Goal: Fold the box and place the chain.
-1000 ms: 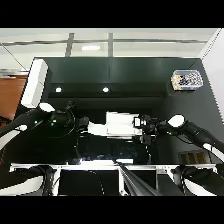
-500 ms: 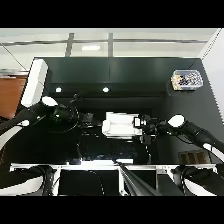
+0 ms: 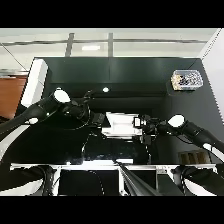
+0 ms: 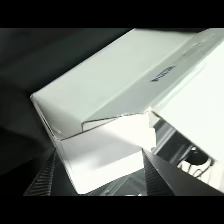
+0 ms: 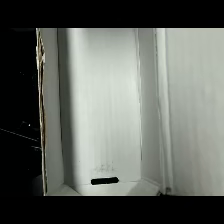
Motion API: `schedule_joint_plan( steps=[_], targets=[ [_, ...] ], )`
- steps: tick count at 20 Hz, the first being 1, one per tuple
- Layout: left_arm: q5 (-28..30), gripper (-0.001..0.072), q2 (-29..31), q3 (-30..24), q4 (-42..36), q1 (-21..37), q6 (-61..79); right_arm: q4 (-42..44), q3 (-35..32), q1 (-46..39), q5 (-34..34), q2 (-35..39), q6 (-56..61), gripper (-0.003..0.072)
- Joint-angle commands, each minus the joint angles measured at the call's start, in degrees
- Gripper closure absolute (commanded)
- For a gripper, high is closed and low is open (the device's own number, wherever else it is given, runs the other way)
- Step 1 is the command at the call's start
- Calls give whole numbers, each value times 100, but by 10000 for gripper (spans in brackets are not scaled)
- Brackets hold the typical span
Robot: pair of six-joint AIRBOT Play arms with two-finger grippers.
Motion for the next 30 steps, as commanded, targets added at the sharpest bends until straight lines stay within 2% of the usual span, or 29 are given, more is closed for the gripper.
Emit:
schedule_joint_plan(
  steps=[1,3,4,5,10,15,21,24,27,30],
  targets=[
    [66,116,0,308,929,-345,-1176,2,-2,4,-2,-2,2,562],
    [155,131,-2,393,898,-466,-1217,2,-2,4,-2,-2,2,562],
    [192,189,0,433,903,-527,-1300,2,-2,4,-2,-2,2,562],
    [219,213,0,457,898,-577,-1311,2,-2,4,-2,-2,2,562],
    [442,213,-2,483,962,-800,-1617,2,-2,4,-2,-2,2,561],
    [680,213,-2,485,1523,-1139,-2243,2,-2,4,-2,-2,2,562],
    [1080,213,-13,487,2839,-1596,-3436,2,-2,4,-2,-2,2,561],
    [1040,213,-46,492,3314,-1676,-3836,2,-2,4,-2,-2,2,562],
    [898,213,-131,520,3447,-1766,-3993,2,-2,4,-2,-2,2,562],
    [474,213,-337,879,4098,-2015,-4363,2,-2,4,-2,-2,2,562]
  ],
)
